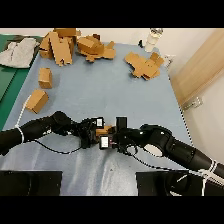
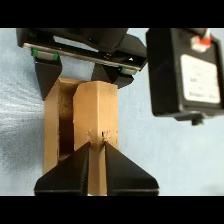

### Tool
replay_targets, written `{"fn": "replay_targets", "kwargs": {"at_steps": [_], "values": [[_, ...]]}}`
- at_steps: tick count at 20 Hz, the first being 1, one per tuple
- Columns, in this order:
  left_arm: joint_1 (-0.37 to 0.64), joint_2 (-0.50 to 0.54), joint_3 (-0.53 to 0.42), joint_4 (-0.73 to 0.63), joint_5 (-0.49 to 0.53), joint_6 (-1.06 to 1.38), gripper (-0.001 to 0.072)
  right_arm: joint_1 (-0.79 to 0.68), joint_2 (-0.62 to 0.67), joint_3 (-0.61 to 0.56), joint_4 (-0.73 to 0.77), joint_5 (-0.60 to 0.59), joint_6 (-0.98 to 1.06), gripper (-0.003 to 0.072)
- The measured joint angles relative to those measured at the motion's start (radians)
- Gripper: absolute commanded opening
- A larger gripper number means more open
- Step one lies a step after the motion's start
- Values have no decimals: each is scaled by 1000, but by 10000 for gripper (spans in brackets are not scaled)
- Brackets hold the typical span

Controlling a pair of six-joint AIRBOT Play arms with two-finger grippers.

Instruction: Fold the box.

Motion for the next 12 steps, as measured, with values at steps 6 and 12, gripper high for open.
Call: {"fn": "replay_targets", "kwargs": {"at_steps": [6, 12], "values": [[0, 0, 0, 0, 1, -1, 286, 0, -22, -2, 69, 43, 5, 93], [0, 0, 0, 3, 2, 0, 286, 0, -37, -3, 139, 108, 6, 174]]}}
